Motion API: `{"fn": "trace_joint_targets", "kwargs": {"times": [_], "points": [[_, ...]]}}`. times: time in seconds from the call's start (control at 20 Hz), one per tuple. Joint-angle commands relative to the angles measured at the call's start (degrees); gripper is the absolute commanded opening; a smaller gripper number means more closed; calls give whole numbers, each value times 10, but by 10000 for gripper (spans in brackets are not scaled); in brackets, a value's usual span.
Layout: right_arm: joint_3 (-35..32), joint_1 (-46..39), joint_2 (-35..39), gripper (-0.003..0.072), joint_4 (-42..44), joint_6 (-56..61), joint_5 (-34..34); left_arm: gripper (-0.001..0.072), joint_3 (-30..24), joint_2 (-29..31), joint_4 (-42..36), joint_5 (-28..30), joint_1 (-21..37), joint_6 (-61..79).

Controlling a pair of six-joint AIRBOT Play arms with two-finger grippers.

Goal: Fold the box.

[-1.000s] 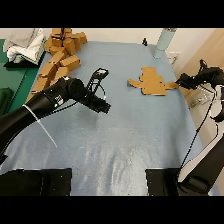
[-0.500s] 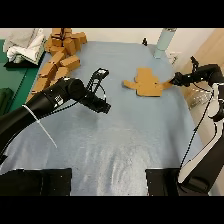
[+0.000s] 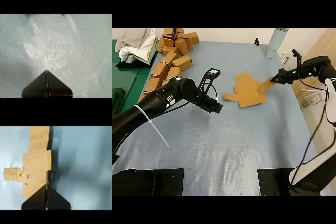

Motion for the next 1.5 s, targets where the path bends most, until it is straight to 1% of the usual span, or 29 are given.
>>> {"fn": "trace_joint_targets", "kwargs": {"times": [0.0, 0.15, 0.25, 0.3, 0.45, 0.55, 0.65, 0.7, 0.75, 0.8, 0.85, 1.0, 1.2, 1.35, 1.4, 1.45], "points": [[-217, 42, 148, -4, 2, 3, 105, 10, 0, 0, 0, 0, 0, 0], [-410, 83, 297, -4, -7, 47, 177, 10, 0, 0, 0, 0, 0, 0], [-514, 117, 386, -4, -18, 89, 207, 10, 0, 0, 0, 0, 0, 0], [-555, 132, 425, -4, -23, 111, 218, 10, 0, 0, 0, 0, 0, 0], [-645, 173, 529, -4, -57, 185, 229, 10, 0, 0, 0, 0, 0, 0], [-679, 191, 583, -4, -94, 239, 229, 10, 0, 0, 0, 0, 0, 0], [-698, 202, 617, 0, -119, 271, 214, 10, 0, 0, 0, 0, 0, 0], [-700, 202, 621, 2, -124, 276, 202, 10, 0, 0, 0, 0, 0, 0], [-700, 202, 620, 26, -127, 276, 188, 10, 0, 0, 0, 0, 0, 0], [-699, 202, 617, 125, -132, 276, 185, 10, 0, 0, 0, 0, 0, 0], [-697, 202, 610, 242, -134, 276, 186, 10, 0, 0, 0, 0, 0, 0], [-671, 188, 555, 244, -144, 269, 168, 10, 0, 0, 0, 2, 0, 0], [-596, 172, 428, 244, -144, 186, 97, 10, 0, 0, 0, 16, 0, 0], [-552, 172, 347, 248, -113, 130, 59, 10, 0, 0, -1, 21, 0, 0], [-544, 172, 329, 387, -97, 123, 60, 10, 0, 0, 0, 22, 0, 0], [-538, 172, 316, 471, -82, 119, 64, 10, 0, 0, 0, 22, 0, 0]]}}
